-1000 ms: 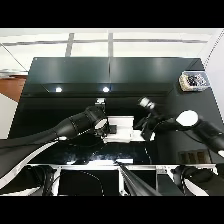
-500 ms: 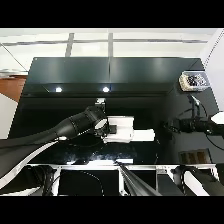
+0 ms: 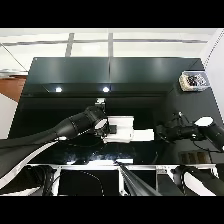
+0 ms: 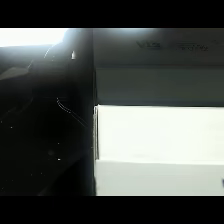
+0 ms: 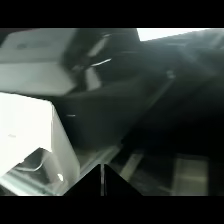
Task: Fold the box and place the chain.
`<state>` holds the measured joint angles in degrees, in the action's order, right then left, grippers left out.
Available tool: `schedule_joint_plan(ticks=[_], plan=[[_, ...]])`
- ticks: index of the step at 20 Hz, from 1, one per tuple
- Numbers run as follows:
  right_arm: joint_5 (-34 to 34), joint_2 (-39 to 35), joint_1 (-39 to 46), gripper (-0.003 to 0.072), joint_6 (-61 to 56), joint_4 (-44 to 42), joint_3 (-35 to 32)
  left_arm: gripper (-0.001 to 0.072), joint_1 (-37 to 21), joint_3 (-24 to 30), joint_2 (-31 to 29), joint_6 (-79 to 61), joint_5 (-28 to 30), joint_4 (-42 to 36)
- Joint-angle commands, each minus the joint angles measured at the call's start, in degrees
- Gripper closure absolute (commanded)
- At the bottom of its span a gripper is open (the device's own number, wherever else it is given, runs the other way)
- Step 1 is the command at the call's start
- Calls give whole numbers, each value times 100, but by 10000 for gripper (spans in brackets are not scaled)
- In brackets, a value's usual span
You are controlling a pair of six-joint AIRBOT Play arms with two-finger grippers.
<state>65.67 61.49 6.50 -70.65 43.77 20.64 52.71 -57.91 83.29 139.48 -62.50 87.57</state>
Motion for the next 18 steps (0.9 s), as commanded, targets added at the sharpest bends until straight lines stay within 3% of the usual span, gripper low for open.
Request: schedule_joint_plan(ticks=[1,5,7,14,18], plan=[[-354,131,-669,653,103,-667,-20,685,2,2,4,0,37,-2],[-223,131,-1069,640,459,-1132,7,685,2,2,4,0,48,0],[63,131,-1067,-4,699,-1178,125,685,2,2,4,-2,46,0],[387,129,-1071,-16,940,-1263,551,685,0,2,4,-2,46,0],[-190,129,-1556,-15,551,-1246,584,685,0,2,4,-2,42,4]])
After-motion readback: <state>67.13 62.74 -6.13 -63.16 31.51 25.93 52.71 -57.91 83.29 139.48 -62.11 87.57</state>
